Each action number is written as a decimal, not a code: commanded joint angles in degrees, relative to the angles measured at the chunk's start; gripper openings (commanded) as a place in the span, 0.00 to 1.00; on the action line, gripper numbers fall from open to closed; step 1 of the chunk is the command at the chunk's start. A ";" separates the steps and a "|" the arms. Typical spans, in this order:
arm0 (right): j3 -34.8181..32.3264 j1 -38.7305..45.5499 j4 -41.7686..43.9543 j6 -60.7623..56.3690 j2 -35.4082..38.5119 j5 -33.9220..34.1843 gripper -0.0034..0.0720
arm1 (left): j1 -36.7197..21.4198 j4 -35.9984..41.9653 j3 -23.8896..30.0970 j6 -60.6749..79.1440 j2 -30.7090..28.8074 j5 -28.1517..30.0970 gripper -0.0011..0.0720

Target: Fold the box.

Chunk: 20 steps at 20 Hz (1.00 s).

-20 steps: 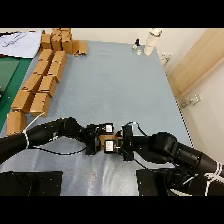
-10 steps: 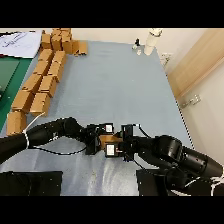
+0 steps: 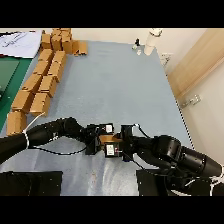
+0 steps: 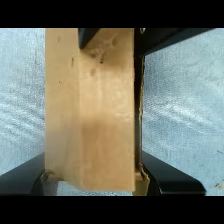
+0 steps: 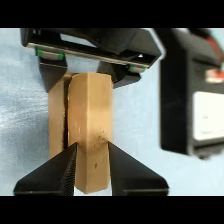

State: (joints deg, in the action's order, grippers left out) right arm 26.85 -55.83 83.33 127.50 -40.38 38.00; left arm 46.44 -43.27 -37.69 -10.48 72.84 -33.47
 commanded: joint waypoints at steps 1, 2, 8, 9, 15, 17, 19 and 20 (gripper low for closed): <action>-0.04 0.00 1.46 -0.02 -2.08 0.22 0.41 | 0.00 -0.02 0.02 0.00 0.02 0.00 0.71; -0.04 0.00 1.46 -0.02 -2.60 0.22 0.41 | 0.00 -0.02 0.02 -0.02 0.02 0.00 0.71; 0.00 0.00 4.15 -0.04 -2.51 3.13 0.42 | 0.00 -0.02 0.02 0.00 0.02 0.00 0.71; 0.00 0.00 4.13 -0.04 -1.79 3.28 0.44 | 0.00 -0.02 0.02 0.00 0.02 -0.02 0.71; 1.16 0.13 4.52 -4.81 4.39 6.78 0.59 | 0.00 -0.02 0.02 0.00 0.02 0.00 0.71; 1.16 0.13 10.25 -20.24 5.42 8.98 0.50 | 0.00 -0.02 0.02 0.00 0.02 0.00 0.71; 1.11 0.13 14.99 -39.98 5.44 10.60 0.05 | 0.00 -0.02 0.02 0.00 0.02 0.00 0.71; 1.11 0.15 16.72 -45.81 4.96 10.54 0.05 | 0.00 -0.02 0.02 0.00 0.02 0.00 0.71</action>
